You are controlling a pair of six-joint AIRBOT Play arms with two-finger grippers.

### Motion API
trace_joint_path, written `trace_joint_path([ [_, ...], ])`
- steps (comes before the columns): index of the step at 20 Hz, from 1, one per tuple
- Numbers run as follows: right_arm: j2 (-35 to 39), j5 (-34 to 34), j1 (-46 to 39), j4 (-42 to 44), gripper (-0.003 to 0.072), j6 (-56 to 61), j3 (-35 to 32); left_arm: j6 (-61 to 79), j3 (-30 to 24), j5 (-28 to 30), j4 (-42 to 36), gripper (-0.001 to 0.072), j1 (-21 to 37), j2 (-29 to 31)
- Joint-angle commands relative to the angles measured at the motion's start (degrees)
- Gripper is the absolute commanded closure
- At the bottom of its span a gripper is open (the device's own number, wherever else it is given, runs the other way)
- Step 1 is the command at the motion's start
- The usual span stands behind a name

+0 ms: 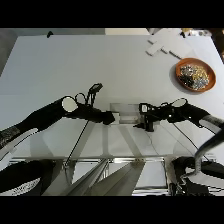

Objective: Fold the box and place the chain.

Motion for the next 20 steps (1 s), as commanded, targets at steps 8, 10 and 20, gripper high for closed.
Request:
trace_joint_path([
  [8,0.0,0.0,0.0,0.0,0.0349,0.0,0.0,-17.9,5.5,2.2,13.0,0.0252,-5.6,-4.1],
  [10,0.0,0.0,0.0,0.0,0.0350,0.0,0.0,-22.4,7.1,0.2,17.4,0.0253,-6.2,-4.5],
  [20,0.0,0.0,0.0,0.0,0.0350,0.0,0.0,-37.2,23.4,-19.1,32.8,0.0253,-10.6,-14.3],
])
